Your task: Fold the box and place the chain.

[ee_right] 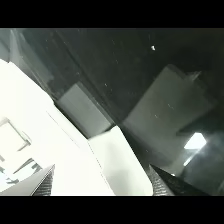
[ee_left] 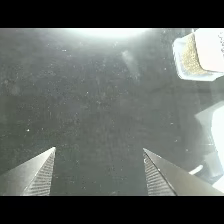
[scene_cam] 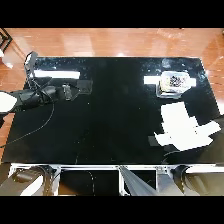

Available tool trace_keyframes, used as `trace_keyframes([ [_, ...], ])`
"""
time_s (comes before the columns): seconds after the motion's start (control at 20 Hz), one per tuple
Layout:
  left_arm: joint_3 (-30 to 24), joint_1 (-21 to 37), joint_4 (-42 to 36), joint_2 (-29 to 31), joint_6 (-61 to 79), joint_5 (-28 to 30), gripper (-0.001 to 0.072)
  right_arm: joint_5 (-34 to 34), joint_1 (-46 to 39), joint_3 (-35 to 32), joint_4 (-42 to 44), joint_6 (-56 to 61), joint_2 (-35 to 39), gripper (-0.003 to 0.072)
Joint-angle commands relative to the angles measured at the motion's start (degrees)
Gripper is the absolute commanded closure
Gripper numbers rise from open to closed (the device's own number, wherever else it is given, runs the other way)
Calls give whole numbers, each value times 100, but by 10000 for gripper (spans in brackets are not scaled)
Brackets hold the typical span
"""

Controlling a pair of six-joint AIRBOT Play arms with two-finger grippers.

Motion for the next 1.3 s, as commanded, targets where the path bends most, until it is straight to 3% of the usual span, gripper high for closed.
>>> trace_keyframes([
  [0.0, 2, 2, -208, 0, -122, 7, 62, -46, 15, 28, -28, -74, -109, -15],
  [0.3, 2, 2, -205, 0, -306, 85, 62, 181, 4, -79, -170, -133, -339, -14],
  [0.55, 2, 2, -205, -2, -385, 85, 62, 98, -7, -286, 297, -363, -343, -10],
  [0.6, 2, 2, -205, -7, -385, 87, 62, 101, -7, -286, 275, -361, -343, 156],
  [0.65, 2, 2, -205, -11, -385, 90, 62, 101, -7, -289, 243, -361, -343, 276],
  [1.0, 2, 2, -341, -55, -398, 98, 62, 140, -7, -385, -61, -361, -343, 277],
  [1.05, 2, 2, -341, -66, -398, 96, 62, 140, -7, -389, -72, -363, -343, 392],
  [1.1, 2, 2, -339, -74, -398, 98, 62, 149, -7, -389, -72, -363, -343, 447],
  [1.25, 2, 2, -339, -81, -398, 109, 62, 199, -7, -389, -68, -369, -343, 450],
])
